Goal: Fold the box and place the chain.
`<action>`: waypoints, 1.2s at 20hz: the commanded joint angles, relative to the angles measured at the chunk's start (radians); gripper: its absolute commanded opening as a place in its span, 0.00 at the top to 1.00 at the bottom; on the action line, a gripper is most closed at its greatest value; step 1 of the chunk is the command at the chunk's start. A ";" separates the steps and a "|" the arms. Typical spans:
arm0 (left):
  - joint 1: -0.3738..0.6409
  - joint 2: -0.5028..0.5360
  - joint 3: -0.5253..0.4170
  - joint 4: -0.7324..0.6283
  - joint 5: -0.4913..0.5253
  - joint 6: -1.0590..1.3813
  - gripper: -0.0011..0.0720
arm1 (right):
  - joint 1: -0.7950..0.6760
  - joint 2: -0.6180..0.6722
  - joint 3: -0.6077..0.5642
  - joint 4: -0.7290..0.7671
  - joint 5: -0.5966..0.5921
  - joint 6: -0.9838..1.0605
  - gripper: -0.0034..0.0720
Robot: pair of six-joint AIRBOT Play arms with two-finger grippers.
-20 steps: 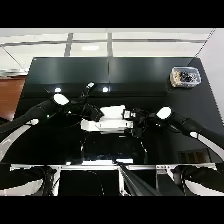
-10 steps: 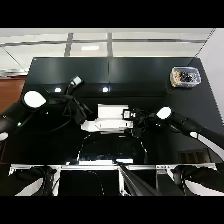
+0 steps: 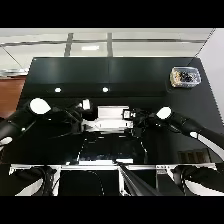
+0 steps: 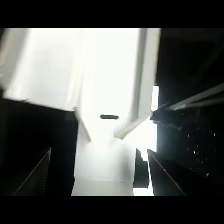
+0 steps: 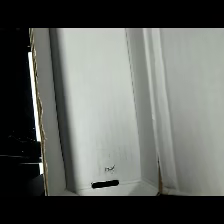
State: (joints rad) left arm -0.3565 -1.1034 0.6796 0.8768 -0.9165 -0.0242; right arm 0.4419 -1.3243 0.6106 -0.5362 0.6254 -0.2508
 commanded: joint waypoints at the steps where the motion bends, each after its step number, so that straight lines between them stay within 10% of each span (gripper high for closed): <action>1: -0.053 -0.084 -0.002 0.013 0.063 0.155 0.05 | 0.001 0.000 0.000 0.000 0.000 0.000 0.83; 3: -0.072 -0.118 -0.001 -0.003 0.104 0.147 0.06 | 0.001 0.000 0.000 0.000 0.000 0.000 0.83; 10: -0.080 -0.132 -0.001 -0.146 0.104 0.140 0.79 | 0.001 0.000 0.000 0.000 0.000 0.000 0.83; 21: -0.080 -0.202 -0.001 -0.286 0.095 0.094 0.90 | 0.001 0.000 0.000 0.000 0.000 0.000 0.83; 22: -0.080 -0.203 -0.001 -0.286 0.095 0.094 0.88 | 0.001 0.000 0.000 0.000 0.000 0.000 0.83; 24: -0.080 -0.203 -0.001 -0.290 0.100 0.090 0.51 | 0.001 0.000 0.000 0.000 0.000 0.000 0.83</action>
State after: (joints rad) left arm -0.4370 -1.2991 0.6785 0.5922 -0.8143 0.0738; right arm 0.4419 -1.3243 0.6106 -0.5365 0.6254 -0.2512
